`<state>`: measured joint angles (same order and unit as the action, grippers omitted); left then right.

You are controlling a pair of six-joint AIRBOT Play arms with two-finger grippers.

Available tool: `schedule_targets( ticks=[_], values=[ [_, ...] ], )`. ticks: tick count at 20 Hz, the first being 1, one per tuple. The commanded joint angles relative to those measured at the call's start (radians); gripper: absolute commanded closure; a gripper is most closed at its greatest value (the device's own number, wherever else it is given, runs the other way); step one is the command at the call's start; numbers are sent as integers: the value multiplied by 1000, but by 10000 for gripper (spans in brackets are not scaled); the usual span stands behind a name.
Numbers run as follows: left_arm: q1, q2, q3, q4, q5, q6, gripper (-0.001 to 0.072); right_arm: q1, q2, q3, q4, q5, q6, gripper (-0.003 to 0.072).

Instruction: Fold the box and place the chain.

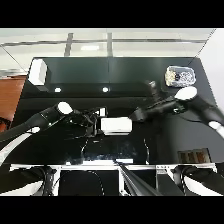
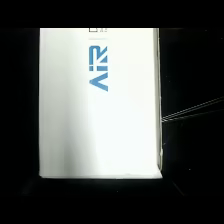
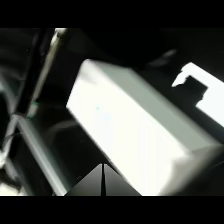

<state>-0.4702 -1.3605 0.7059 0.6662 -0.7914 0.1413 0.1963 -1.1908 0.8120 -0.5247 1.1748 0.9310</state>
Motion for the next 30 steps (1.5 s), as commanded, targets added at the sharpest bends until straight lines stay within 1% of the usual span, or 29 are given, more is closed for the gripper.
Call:
schedule_targets(
  ticks=[1, 2, 4, 6, 7, 8, 11, 14, 16, 27, 30],
  values=[
    [10, 29, 51, 129, -10, -82, -11, -182, 162, 29, -176, 98, 95, 670],
    [14, 54, 71, 145, -22, -114, -11, -220, 197, 29, -213, 113, 106, 670],
    [11, 93, 114, 119, -68, -146, -11, -274, 241, 29, -257, 132, 109, 670],
    [-24, 92, 164, 58, -111, -148, -7, -292, 247, 29, -256, 126, 110, 670],
    [-49, 82, 182, 39, -108, -148, -5, -291, 247, 26, -254, 110, 110, 670],
    [-75, 63, 201, 32, -106, -148, -4, -291, 247, 21, -246, 98, 110, 670],
    [-130, -39, 282, 32, -107, -171, -4, -291, 247, -1, -243, 70, 109, 670],
    [-138, -130, 343, 32, -124, -276, -4, -291, 247, -9, -243, 59, 110, 670],
    [-131, -154, 352, 31, -138, -288, -4, -291, 247, -9, -243, 59, 109, 669],
    [-126, -156, 353, 37, -231, -275, -2, -291, 247, -9, -243, 43, 110, 670],
    [-127, -156, 353, 110, -230, -233, -2, -291, 247, -9, -243, 43, 110, 669]
  ],
)
